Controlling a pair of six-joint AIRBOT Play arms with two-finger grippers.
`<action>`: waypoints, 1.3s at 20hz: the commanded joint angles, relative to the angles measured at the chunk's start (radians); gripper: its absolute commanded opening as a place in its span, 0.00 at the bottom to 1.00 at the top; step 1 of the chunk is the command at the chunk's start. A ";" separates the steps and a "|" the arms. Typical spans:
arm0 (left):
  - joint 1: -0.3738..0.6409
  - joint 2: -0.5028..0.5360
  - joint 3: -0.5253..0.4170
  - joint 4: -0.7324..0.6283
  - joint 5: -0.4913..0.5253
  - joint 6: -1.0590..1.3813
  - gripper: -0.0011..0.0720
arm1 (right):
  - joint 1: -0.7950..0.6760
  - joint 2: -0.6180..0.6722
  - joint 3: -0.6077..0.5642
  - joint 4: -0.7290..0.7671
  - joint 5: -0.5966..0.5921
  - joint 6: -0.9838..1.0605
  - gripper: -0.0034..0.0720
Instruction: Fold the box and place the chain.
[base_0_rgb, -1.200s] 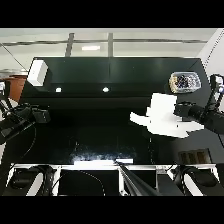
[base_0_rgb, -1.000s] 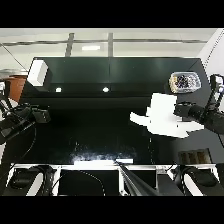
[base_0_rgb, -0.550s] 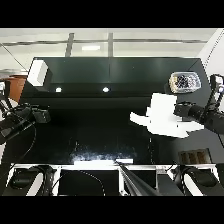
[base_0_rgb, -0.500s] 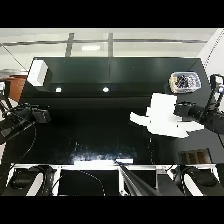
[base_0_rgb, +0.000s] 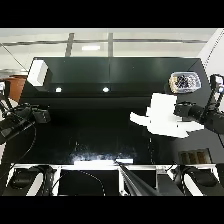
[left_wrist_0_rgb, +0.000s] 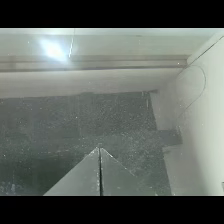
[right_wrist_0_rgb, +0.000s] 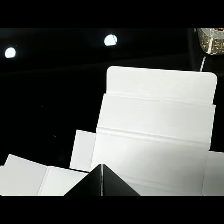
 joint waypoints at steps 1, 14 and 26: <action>0.000 0.000 0.000 0.000 0.027 0.000 0.05 | 0.000 0.001 0.000 -0.003 0.033 0.000 0.07; -0.002 -0.001 -0.035 -0.188 -0.012 -0.022 0.98 | -0.009 -0.005 -0.001 -0.072 -0.038 0.058 0.99; -0.002 -0.002 -0.036 -0.209 -0.063 -0.025 0.97 | -0.693 -0.179 0.014 -0.188 -0.074 0.158 0.99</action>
